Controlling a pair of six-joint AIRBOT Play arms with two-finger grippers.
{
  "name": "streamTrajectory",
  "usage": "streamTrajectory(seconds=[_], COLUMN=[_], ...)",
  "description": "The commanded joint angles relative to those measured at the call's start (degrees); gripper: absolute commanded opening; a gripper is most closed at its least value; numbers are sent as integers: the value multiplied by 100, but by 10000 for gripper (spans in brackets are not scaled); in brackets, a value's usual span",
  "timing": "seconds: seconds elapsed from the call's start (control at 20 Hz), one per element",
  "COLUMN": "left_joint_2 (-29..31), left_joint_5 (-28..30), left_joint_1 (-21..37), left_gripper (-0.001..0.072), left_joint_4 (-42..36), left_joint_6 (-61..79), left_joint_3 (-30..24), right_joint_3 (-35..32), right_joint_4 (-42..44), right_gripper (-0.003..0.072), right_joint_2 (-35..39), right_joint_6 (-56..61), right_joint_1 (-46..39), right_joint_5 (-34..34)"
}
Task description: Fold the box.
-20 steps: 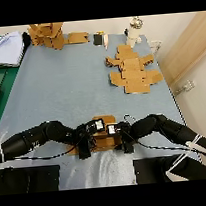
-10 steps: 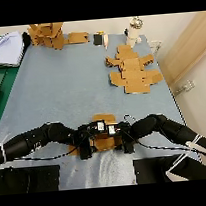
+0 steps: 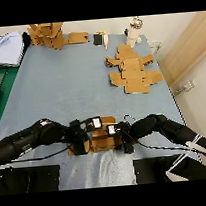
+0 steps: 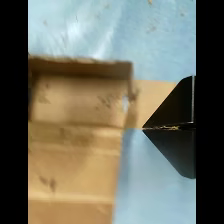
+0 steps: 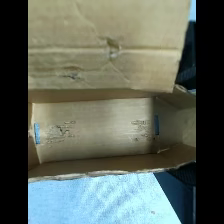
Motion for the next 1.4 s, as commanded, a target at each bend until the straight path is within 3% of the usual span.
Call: streamTrajectory(seconds=[0.0,0.2,0.3,0.45,0.55,1.35], left_joint_2=[822,1226,1198,1198,1198,1185], left_joint_5=[-949,-2367,-2793,-2098,-1585,96], left_joint_1=[0,212,586,894,876,868], left_gripper=[15,15,14,13,13,13], left_joint_4=[1939,2590,2105,538,37,-2081], left_joint_6=[-2455,-5477,-6024,-5574,-5517,-4422], left_joint_3=[109,76,-144,-717,-1040,-1919], right_joint_3=[2,2,2,2,2,2], right_joint_4=[-2,-2,-2,-2,-2,-2], right_gripper=[534,534,534,534,534,534], right_joint_2=[0,0,0,0,0,0], right_joint_6=[2,2,2,2,2,2], right_joint_1=[2,2,2,2,2,2], right_joint_5=[-2,-2,-2,-4,-2,-2])
